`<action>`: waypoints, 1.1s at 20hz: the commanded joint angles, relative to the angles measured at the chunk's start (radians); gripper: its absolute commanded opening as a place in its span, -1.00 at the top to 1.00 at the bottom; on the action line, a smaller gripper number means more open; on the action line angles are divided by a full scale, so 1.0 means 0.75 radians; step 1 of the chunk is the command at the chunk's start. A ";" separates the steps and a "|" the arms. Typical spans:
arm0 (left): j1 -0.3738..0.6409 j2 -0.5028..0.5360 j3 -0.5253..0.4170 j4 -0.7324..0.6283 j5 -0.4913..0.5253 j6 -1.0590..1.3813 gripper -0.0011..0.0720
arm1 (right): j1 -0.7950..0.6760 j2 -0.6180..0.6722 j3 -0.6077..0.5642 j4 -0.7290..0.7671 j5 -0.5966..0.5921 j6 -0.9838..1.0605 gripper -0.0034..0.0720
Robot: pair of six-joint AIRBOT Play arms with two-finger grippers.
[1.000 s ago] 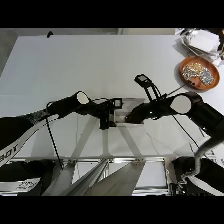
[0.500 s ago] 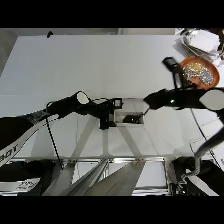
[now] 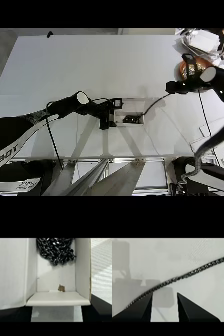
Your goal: Fold the box and place the chain.
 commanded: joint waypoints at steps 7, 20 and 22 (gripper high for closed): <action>0.001 0.001 0.001 0.001 0.000 0.000 0.08 | 0.014 -0.299 0.133 -0.119 0.071 0.130 0.01; 0.001 0.001 0.001 0.001 0.000 0.001 0.08 | 0.014 -0.335 0.133 -0.125 0.080 0.132 0.86; 0.001 0.001 0.001 0.001 0.001 0.001 0.08 | 0.014 -0.296 0.133 -0.125 0.079 0.114 0.86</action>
